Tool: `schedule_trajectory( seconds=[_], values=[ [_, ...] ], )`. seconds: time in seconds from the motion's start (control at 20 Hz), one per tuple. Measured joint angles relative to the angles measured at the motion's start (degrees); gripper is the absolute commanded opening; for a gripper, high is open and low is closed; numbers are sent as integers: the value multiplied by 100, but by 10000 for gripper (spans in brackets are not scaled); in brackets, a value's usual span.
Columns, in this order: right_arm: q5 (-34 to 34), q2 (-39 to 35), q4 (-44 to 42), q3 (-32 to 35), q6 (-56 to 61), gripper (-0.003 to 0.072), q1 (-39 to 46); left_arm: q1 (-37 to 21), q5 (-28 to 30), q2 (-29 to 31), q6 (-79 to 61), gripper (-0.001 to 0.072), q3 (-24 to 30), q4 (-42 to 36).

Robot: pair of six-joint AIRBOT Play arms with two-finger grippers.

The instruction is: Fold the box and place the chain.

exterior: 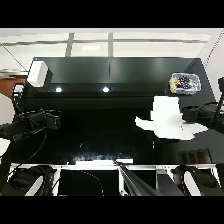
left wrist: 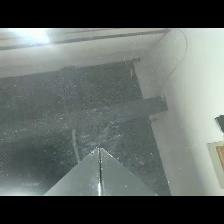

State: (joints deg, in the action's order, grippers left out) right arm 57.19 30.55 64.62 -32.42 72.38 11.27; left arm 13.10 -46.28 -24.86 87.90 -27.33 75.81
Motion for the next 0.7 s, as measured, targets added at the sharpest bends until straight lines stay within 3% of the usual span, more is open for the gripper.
schedule_trajectory(
  seconds=[0.7],
  values=[
    [-15, 0, 0, 0, 0, 45, 4, 2, 50, 0, 0, 30, 0, -2]
  ],
)
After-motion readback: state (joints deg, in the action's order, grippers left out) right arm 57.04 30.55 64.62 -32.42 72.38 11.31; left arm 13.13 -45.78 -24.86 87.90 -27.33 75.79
